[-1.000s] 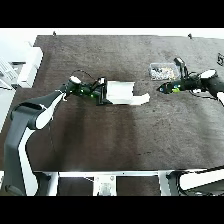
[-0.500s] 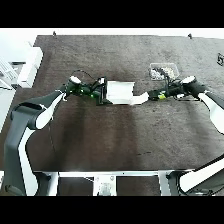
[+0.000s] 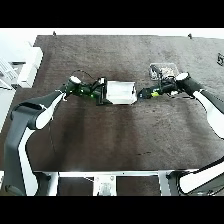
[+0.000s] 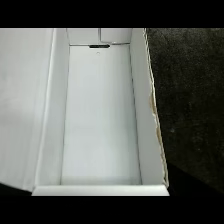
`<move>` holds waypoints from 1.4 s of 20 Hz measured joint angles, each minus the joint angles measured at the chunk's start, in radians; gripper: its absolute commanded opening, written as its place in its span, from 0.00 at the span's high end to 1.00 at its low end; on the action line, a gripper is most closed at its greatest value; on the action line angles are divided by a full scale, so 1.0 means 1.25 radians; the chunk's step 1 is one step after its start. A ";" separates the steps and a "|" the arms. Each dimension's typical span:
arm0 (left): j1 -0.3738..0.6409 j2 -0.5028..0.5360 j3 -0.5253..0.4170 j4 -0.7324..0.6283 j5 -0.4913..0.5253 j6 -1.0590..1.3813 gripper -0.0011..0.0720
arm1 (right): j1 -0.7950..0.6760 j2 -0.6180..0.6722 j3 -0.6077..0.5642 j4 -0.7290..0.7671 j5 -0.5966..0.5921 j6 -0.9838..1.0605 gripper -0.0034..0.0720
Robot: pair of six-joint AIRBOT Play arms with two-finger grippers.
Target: Fold the box and place the chain.
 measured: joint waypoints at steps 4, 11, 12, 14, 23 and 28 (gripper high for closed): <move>0.000 0.000 0.000 0.000 0.000 0.000 0.33 | 0.003 0.019 0.000 0.002 -0.001 0.016 0.74; 0.000 0.000 0.000 0.000 0.001 0.000 0.33 | 0.011 0.025 0.000 0.004 -0.006 0.023 0.56; 0.000 0.000 0.000 0.000 0.001 0.000 0.33 | 0.014 0.025 0.000 0.004 -0.009 0.023 0.56; 0.000 0.000 0.000 0.000 0.001 0.000 0.33 | 0.022 0.025 0.000 0.003 -0.011 0.023 0.41; 0.000 0.000 0.000 0.000 0.001 0.000 0.33 | 0.045 0.024 0.000 -0.002 -0.016 0.025 0.37; 0.000 0.000 0.000 0.000 0.001 0.000 0.33 | 0.058 0.024 0.002 -0.016 -0.016 0.052 0.36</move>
